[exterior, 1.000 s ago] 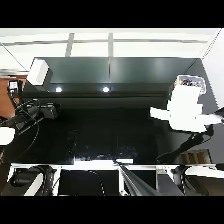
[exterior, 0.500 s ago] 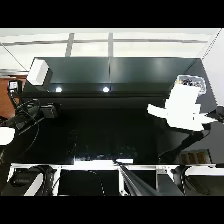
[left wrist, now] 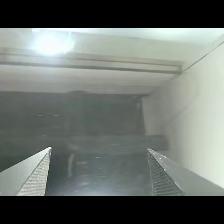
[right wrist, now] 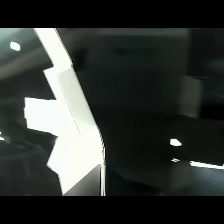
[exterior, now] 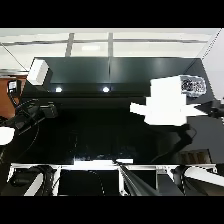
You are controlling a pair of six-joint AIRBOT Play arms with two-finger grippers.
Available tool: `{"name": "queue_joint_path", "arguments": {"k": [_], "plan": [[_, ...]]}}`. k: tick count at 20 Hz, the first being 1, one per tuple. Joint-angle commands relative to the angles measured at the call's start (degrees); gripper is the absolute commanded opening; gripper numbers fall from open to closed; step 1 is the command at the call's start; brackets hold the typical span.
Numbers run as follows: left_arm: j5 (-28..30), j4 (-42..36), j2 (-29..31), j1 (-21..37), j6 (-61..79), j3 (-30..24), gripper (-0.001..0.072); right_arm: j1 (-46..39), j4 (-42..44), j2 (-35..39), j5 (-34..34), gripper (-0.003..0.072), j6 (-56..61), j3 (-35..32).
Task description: Fold the box and place the chain.
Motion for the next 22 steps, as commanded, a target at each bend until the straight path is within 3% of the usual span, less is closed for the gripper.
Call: {"name": "queue_joint_path", "arguments": {"k": [1,4,7,12,15,17,19,22], "plan": [[-0.94,-4.37,-0.11,-0.04,0.07,-0.04,0.0708,8.09,12.9,9.77,-7.28,0.0012,-2.4,-13.38],[-2.75,-7.34,-1.66,-0.07,1.95,-0.02,0.0708,22.51,19.98,16.41,-19.1,0.0012,-3.08,-22.23],[-4.2,-15.76,-6.67,-0.74,8.79,0.63,0.0705,38.75,20.2,17.99,-29.4,0.0012,-2.8,-24.22],[-17.09,-32.02,-25.05,-0.72,24.96,9.88,0.0705,60.37,20.5,17.99,-46.51,0.0012,-0.44,-24.22],[-27.36,-37.75,-37.99,-0.72,32.61,15.91,0.0701,63.93,20.5,17.99,-47.91,0.0012,-0.44,-24.22],[-30.34,-37.79,-45.13,-1.22,33.73,18.73,0.0691,64.3,20.5,17.99,-46.58,0.0012,-0.28,-24.22],[-33.14,-38.97,-50.14,-1.46,39.69,20.87,0.0691,64.37,20.31,17.99,-45.09,0.0013,-0.28,-24.22],[-43.34,-40.98,-57.48,-1.68,49.22,24.46,0.0691,64.37,20.28,17.99,-43.93,0.0013,-0.28,-24.2]]}}
